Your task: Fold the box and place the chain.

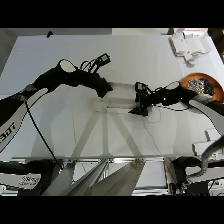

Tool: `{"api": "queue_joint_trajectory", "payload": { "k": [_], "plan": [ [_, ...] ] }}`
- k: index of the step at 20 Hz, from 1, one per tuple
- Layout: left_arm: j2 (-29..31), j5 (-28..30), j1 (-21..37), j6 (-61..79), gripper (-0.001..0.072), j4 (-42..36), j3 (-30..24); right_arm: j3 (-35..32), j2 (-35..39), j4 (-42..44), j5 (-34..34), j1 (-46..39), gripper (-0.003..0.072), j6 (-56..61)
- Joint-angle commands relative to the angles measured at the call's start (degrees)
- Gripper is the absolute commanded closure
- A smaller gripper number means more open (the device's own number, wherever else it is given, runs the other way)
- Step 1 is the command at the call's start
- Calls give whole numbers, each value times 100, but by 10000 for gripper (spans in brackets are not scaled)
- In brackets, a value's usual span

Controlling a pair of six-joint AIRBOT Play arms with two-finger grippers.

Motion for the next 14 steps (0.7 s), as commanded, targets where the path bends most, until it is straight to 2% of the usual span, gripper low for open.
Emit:
{"api": "queue_joint_trajectory", "payload": {
  "k": [1, 5, 9, 14],
  "plan": [
    [-142, 688, -4, -286, 702, -44, -2, 2, -2, -20, 17, 4, 192, -4],
    [-332, 385, -2, -286, 700, -33, -2, 2, -2, -20, 17, 4, 192, -4],
    [-164, 39, 173, -282, 699, 57, 0, 2, -2, -20, 17, 4, 192, -4],
    [352, -992, 737, -111, 699, 243, 0, 2, -2, -20, 17, 4, 192, -4]
  ]
}}
